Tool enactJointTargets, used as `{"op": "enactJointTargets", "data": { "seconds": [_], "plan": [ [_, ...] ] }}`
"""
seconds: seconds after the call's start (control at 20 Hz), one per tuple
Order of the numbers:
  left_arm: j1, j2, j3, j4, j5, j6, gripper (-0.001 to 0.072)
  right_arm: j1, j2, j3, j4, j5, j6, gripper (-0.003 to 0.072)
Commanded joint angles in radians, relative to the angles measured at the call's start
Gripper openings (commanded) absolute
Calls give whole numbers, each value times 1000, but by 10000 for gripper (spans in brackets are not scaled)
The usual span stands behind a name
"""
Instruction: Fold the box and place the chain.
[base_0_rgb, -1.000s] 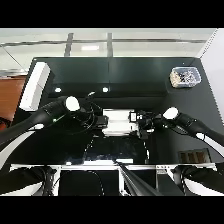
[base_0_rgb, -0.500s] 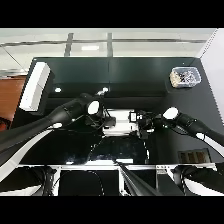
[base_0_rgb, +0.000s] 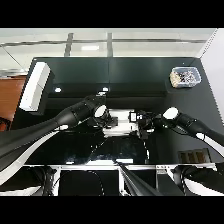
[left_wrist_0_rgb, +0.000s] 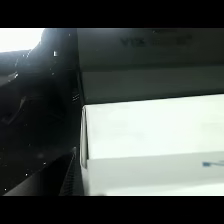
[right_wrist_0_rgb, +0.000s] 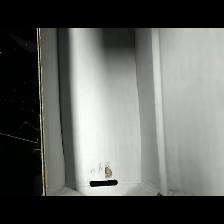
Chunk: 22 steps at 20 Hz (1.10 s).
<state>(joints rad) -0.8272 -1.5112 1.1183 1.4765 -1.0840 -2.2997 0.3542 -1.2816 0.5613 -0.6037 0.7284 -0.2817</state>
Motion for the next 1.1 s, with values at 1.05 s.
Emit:
{"op": "enactJointTargets", "data": {
  "seconds": [1.05],
  "plan": [
    [-16, -35, 5, 9, -7, -19, 139, 1, 0, -1, 0, 0, 0, 11]
  ]
}}
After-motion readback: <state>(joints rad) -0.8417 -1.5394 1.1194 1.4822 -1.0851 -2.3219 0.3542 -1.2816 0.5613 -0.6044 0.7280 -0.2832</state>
